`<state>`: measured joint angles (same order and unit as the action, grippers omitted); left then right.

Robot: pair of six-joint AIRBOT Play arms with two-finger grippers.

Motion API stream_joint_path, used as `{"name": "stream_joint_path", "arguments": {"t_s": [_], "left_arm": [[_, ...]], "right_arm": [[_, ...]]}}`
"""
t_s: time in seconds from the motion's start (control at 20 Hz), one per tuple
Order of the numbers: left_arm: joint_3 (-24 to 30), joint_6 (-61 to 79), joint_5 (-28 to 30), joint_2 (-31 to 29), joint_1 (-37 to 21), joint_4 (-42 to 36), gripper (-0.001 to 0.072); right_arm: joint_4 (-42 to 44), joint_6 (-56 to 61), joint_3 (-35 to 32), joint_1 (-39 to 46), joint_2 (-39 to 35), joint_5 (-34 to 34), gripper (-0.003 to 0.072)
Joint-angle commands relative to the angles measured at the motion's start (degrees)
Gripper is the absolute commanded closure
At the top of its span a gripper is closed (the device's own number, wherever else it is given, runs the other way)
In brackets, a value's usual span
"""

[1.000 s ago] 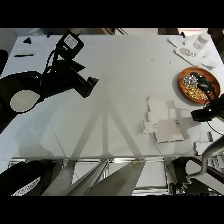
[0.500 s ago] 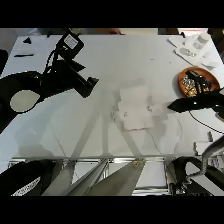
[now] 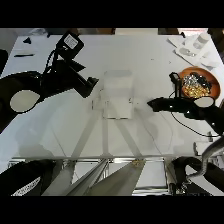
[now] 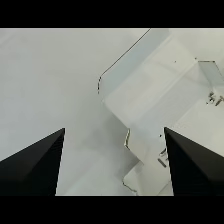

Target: Fold the box and place the chain.

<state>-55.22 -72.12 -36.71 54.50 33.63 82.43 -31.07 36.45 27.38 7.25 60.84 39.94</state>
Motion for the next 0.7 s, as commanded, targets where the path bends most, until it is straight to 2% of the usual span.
{"name": "stream_joint_path", "arguments": {"t_s": [0.0, 0.1, 0.65], "left_arm": [[0.0, 0.0, 0.0, 0.0, 0.0, 0.0, 0.0013], [0.0, 0.0, 0.0, 0.0, 0.0, 0.0, 0.0013], [0.0, 0.0, 0.0, 0.0, 0.0, -0.3, 0.0013]], "right_arm": [[3.2, -0.9, -3.7, -7.0, 0.0, -12.8, 0.0678], [4.0, -0.8, -4.2, -9.0, 0.0, -15.1, 0.0678], [4.0, -0.7, -4.2, -9.2, 0.0, -15.1, 0.0675]]}}
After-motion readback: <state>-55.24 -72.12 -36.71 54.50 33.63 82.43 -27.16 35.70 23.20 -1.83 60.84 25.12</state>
